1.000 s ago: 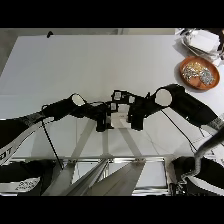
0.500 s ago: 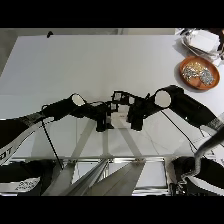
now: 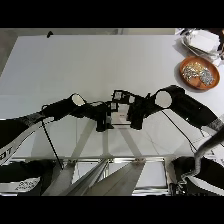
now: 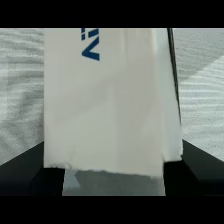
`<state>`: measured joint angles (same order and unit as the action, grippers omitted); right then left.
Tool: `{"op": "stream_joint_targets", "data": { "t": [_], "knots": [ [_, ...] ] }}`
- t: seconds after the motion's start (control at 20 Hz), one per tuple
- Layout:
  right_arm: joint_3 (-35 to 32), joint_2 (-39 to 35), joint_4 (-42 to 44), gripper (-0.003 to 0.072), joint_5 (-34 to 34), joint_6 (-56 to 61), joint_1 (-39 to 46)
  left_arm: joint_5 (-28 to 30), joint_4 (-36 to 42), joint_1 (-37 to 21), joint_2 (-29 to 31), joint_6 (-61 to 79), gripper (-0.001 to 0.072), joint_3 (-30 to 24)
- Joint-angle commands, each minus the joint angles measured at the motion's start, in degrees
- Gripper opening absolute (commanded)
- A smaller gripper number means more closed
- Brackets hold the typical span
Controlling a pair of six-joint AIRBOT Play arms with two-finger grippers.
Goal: Fold the box and place the chain.
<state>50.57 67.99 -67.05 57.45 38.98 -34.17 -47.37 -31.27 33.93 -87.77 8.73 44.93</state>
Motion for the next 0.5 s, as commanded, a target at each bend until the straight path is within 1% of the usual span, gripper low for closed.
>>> {"op": "stream_joint_targets", "data": {
  "t": [0.0,0.2,0.3,0.45],
  "knots": [
    [0.0,-0.2,-0.2,0.0214,-0.1,0.0,0.0,0.0,-0.1,0.0,0.0,0.0,0.0272,0.0],
    [0.0,0.2,-0.2,0.0214,-0.3,0.0,0.0,0.0,-0.1,0.0,0.0,0.0,0.0272,0.0],
    [-0.9,0.6,0.0,0.0215,-1.9,0.0,0.0,0.0,-0.1,0.0,0.0,0.0,0.0272,0.0],
    [-2.0,0.6,0.0,0.0215,-1.5,0.0,0.0,0.0,-0.1,0.0,0.0,0.0,0.0272,0.0]
  ]
}}
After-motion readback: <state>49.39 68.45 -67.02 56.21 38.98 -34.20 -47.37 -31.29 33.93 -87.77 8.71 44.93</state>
